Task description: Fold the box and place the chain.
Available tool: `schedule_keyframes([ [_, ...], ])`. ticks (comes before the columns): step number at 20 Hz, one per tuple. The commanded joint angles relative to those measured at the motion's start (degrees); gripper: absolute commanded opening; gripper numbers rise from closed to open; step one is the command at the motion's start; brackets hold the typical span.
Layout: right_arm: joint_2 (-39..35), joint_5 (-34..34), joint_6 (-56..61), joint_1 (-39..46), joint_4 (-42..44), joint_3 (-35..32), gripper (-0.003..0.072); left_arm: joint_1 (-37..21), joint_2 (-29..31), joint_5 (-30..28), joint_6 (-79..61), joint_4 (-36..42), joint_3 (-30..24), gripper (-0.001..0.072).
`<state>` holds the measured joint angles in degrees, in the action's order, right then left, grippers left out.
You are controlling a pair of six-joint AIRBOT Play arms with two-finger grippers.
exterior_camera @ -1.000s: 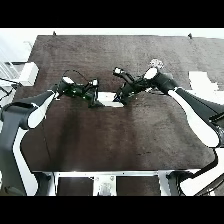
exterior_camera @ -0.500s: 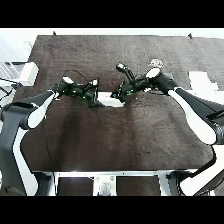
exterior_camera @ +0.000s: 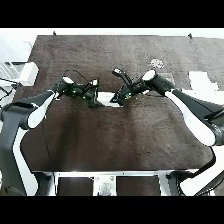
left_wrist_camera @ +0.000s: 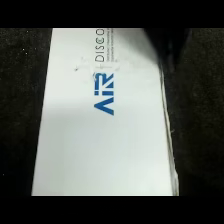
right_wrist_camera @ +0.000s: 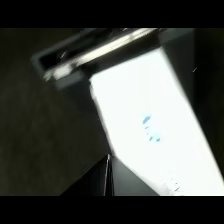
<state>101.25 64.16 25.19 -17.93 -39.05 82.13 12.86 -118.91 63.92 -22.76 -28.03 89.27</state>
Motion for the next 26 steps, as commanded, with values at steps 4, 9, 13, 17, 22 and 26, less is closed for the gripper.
schedule_keyframes([
  [4,-14.9,-1.6,4.3,1.8,3.9,-0.4,0.0005,0.0,0.0,0.0,0.0,0.0,0.0,0.0298],
  [9,-28.5,-5.0,9.1,3.9,3.9,-9.4,0.0005,0.0,0.0,0.0,0.0,0.0,0.0,0.0298],
  [13,-40.1,-13.9,10.1,4.2,3.9,-23.2,0.0005,0.0,0.0,0.5,0.0,0.1,0.0,0.0297],
  [17,-47.5,-20.5,11.9,5.7,3.9,-34.1,0.0006,-0.8,2.1,0.5,6.5,-0.2,0.3,0.0019],
  [22,-49.2,-20.2,13.9,10.2,4.0,-37.4,0.0006,-5.5,10.6,-1.5,20.9,0.1,0.0,0.0014],
  [26,-49.2,-20.0,13.8,10.7,3.9,-37.5,0.0006,-11.3,16.8,-11.0,32.2,-0.7,0.0,0.0013],
])
